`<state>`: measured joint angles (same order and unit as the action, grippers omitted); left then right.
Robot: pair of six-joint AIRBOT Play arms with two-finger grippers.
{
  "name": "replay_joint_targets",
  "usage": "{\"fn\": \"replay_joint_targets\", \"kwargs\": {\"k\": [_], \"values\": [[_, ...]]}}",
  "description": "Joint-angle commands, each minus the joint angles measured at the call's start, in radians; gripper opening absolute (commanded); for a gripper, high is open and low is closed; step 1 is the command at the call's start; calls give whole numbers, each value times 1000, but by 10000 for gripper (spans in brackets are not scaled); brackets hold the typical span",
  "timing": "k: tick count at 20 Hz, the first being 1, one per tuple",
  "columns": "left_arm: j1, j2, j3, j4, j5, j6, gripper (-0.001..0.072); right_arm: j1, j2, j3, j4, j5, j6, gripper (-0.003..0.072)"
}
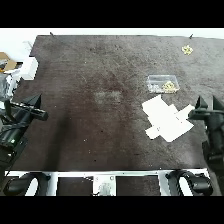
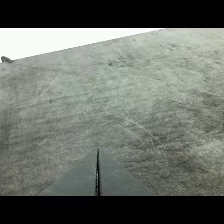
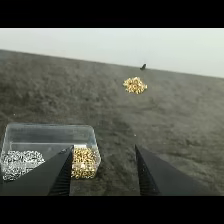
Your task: Fold the box and place the chain.
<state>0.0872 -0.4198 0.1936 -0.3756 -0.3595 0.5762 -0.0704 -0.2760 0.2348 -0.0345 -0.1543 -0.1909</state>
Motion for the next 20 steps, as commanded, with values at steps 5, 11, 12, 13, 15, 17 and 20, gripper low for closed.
{"fn": "replay_joint_targets", "kwargs": {"k": [5, 11, 12, 13, 15, 17, 20], "values": [[1, 1, 0, 0, 0, 0, 12, -167, -608, 372, -23, 357, 74, 436], [1, 1, 0, 0, 0, 0, 11, -474, -941, 703, -804, 1107, 716, 467], [1, 1, 0, 0, 0, 0, 11, -492, -990, 764, -896, 1189, 758, 467], [1, 1, 0, 0, 0, 0, 11, -504, -1033, 822, -969, 1245, 807, 466], [1, 1, 0, 0, 0, 0, 11, -523, -1139, 954, -1065, 1410, 880, 466], [1, 1, 0, 0, 0, 0, 11, -523, -1257, 1079, -1166, 1544, 918, 468], [1, 1, 0, 0, 0, 0, 11, -523, -1374, 1178, -1213, 1614, 920, 644]]}}
